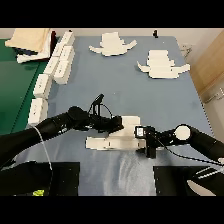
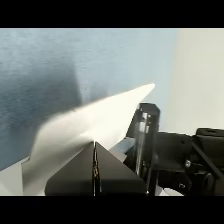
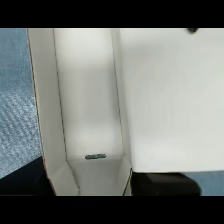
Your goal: Fold the box.
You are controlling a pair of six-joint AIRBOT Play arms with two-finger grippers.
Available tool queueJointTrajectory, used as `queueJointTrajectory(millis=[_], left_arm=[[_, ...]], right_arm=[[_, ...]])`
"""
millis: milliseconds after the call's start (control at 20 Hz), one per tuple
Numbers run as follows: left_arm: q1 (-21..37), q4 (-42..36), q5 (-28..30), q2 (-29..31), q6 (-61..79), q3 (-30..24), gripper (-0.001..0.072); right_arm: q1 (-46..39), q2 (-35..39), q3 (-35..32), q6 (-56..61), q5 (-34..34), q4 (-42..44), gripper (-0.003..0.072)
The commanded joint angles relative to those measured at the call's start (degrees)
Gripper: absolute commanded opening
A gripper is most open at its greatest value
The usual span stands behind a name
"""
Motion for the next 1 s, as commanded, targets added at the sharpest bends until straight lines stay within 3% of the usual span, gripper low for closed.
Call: queueJointTrajectory(millis=[0,200,700,800,950], left_arm=[[1.5,1.2,-2.6,-2.3,-1.4,0.0,0.0015],[3.3,4.8,-4.9,-3.9,-3.3,0.1,0.0015],[3.7,4.9,-6.0,-4.8,-1.3,0.3,0.0015],[3.7,4.9,-6.1,-3.1,2.4,1.5,0.0014],[5.0,5.7,-7.0,5.3,6.8,2.4,0.0014]], right_arm=[[0.1,0.0,0.0,0.0,0.0,0.0,0.0503],[0.1,0.0,0.0,0.0,0.0,0.0,0.0503],[0.1,0.0,0.0,0.0,0.0,0.0,0.0502],[0.1,0.0,0.0,0.0,0.0,0.0,0.0502],[0.0,0.0,0.0,0.0,0.0,0.0,0.0502]])
